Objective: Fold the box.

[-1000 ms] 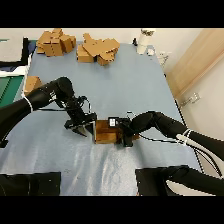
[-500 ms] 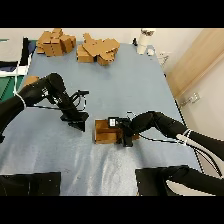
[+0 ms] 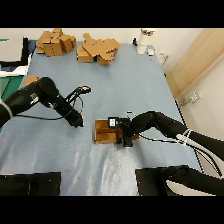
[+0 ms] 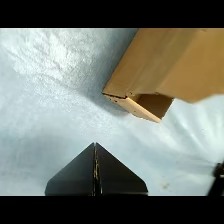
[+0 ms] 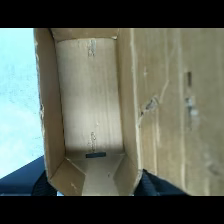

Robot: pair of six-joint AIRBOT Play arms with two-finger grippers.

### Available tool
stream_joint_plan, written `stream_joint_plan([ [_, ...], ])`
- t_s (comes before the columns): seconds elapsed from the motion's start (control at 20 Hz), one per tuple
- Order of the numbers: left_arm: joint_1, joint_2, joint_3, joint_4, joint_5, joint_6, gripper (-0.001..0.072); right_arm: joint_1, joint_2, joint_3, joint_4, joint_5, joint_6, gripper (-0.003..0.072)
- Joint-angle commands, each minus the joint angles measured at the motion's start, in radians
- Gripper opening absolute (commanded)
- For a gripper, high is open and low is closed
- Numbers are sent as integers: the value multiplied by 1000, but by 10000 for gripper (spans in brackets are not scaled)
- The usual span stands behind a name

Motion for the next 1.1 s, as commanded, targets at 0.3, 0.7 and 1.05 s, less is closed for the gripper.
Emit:
stream_joint_plan([
  [0.3, 17, 151, -426, -467, 285, 1049, 720, 0, 1, 0, 0, 1, 0, 599],
  [0.7, -74, 90, -450, -512, 414, 1125, 720, 0, 1, 0, 0, 1, 0, 599],
  [1.05, -105, 75, -449, -591, 468, 1144, 720, 0, 1, 0, 0, 1, 0, 599],
])
